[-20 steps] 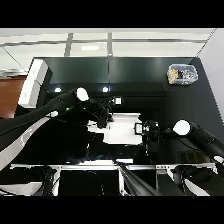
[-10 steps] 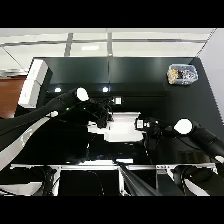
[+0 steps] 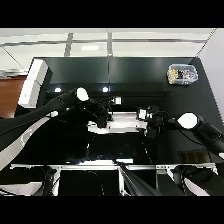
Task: Fold the box and place the chain.
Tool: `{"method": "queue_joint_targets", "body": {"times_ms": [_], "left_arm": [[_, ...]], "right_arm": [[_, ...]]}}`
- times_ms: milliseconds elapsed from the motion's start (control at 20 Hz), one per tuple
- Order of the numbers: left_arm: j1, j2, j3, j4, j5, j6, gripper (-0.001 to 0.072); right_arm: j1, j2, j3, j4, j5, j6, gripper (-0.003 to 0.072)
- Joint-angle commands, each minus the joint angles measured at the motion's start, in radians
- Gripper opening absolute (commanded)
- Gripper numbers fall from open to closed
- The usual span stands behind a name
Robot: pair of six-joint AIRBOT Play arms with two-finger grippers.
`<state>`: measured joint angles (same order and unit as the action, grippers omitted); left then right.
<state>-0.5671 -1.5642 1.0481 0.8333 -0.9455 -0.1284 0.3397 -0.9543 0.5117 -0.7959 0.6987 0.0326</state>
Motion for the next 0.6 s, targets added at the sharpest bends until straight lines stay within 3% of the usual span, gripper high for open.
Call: {"method": "queue_joint_targets", "body": {"times_ms": [0,400,550], "left_arm": [[0.0,0.0,0.0,0.0,-0.001,0.001,0.0027],[0.0,0.0,0.0,0.0,0.001,0.001,0.0027],[0.0,0.0,0.0,0.001,0.001,0.001,0.0027]], "right_arm": [[-0.001,-0.03,0.01,0.001,-0.031,-0.027,0.0719],[-0.001,-0.067,0.025,0.052,-0.028,-0.03,0.0719],[-0.011,-0.111,0.025,0.144,0.022,-0.08,0.0719]]}}
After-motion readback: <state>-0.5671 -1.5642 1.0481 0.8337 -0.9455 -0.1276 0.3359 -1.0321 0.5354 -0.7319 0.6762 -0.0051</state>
